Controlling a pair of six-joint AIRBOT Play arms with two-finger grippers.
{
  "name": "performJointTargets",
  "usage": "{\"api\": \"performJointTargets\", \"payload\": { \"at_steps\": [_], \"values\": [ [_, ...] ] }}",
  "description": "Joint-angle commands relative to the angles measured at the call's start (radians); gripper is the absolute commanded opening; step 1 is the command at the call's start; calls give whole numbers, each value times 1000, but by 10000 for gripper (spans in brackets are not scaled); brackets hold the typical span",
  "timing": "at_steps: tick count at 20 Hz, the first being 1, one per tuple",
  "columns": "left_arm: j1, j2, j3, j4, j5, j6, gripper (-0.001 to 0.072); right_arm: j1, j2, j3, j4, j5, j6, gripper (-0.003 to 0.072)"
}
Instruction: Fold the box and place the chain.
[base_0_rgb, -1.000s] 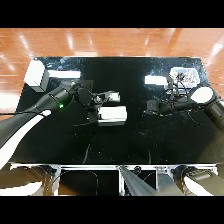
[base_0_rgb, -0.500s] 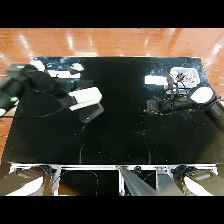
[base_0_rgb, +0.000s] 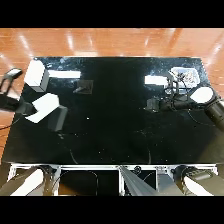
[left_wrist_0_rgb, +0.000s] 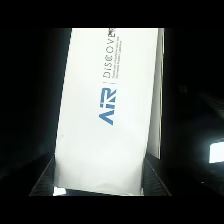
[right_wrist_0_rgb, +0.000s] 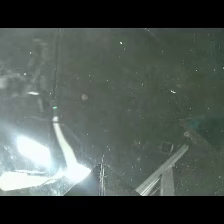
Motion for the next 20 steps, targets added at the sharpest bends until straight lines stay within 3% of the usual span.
{"api": "performJointTargets", "payload": {
  "at_steps": [1,3,10,20],
  "values": [
    [229,5,-16,-46,-27,11,27,0,0,0,0,-11,-12,29],
    [294,-9,-16,-98,-120,59,27,0,0,0,5,-21,-11,29],
    [278,-175,6,-94,-361,116,27,0,0,0,68,-34,-9,29],
    [238,-384,96,-105,-374,121,27,0,0,0,68,-57,5,29]
  ]
}}
